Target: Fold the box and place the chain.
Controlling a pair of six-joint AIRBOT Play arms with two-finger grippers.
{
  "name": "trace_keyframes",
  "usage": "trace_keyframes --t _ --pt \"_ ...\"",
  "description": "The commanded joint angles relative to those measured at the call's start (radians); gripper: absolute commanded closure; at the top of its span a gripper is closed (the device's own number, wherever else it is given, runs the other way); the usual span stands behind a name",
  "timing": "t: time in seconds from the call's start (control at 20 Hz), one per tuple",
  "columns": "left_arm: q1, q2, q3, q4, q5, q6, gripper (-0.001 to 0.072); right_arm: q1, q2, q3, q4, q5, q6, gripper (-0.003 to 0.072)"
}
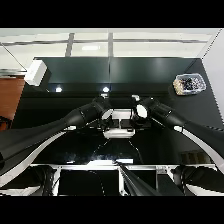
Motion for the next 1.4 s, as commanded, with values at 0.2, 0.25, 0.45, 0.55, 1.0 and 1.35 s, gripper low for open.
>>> trace_keyframes --t 0.2,0.25,0.45,0.55,1.0,1.35 --pt "0.001 0.0 0.0 0.0 0.0 -0.001 0.068 0.011 -0.01 0.035 -0.07 0.087 0.074 0.0458" --pt "0.001 0.0 0.0 0.001 0.0 -0.001 0.0679 0.02 -0.013 0.035 -0.068 0.082 0.078 0.0458" --pt "0.001 0.0 0.0 0.0 0.0 -0.001 0.0679 0.039 -0.023 0.035 -0.071 0.065 0.095 0.0512" --pt "0.001 0.0 0.0 0.0 0.0 -0.001 0.0679 0.039 -0.023 0.035 -0.071 0.061 0.101 0.055" --pt "0.001 0.0 0.0 0.001 -0.016 -0.001 0.0679 0.039 -0.03 0.035 -0.067 0.053 0.114 0.0671" --pt "0.001 0.0 0.0 0.001 -0.016 -0.001 0.0679 0.036 -0.027 0.04 -0.067 0.054 0.114 0.0413"
